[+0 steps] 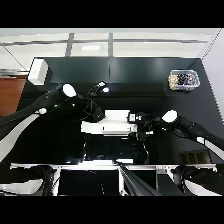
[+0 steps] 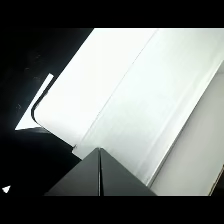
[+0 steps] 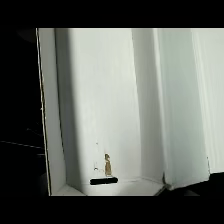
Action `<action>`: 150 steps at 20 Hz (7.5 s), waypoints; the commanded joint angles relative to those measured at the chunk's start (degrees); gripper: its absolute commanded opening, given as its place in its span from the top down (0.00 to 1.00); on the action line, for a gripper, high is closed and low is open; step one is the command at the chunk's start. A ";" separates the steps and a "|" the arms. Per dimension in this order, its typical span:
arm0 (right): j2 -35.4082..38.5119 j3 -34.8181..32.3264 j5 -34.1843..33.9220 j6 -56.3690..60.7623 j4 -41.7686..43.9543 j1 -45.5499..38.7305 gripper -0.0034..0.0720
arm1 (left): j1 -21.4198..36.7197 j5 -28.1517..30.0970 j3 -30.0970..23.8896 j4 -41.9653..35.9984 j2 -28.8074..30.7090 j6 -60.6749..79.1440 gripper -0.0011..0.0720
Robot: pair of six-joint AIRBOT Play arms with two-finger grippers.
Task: Fold the box and place the chain.
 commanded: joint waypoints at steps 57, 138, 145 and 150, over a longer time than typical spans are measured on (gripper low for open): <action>-0.04 0.00 -0.04 0.13 0.07 0.04 0.38 | -0.98 1.99 -13.35 -10.19 7.65 41.83 0.85; -0.04 0.00 -0.04 0.13 0.07 0.04 0.38 | -21.05 -6.40 3.69 37.46 0.74 -85.79 0.33; -0.04 0.00 -0.04 0.13 0.07 0.04 0.38 | -21.16 -4.61 4.50 36.98 0.74 -86.14 0.95; -0.04 0.00 -0.04 0.13 0.09 0.04 0.38 | -21.14 -4.68 4.50 37.00 0.76 -87.12 0.34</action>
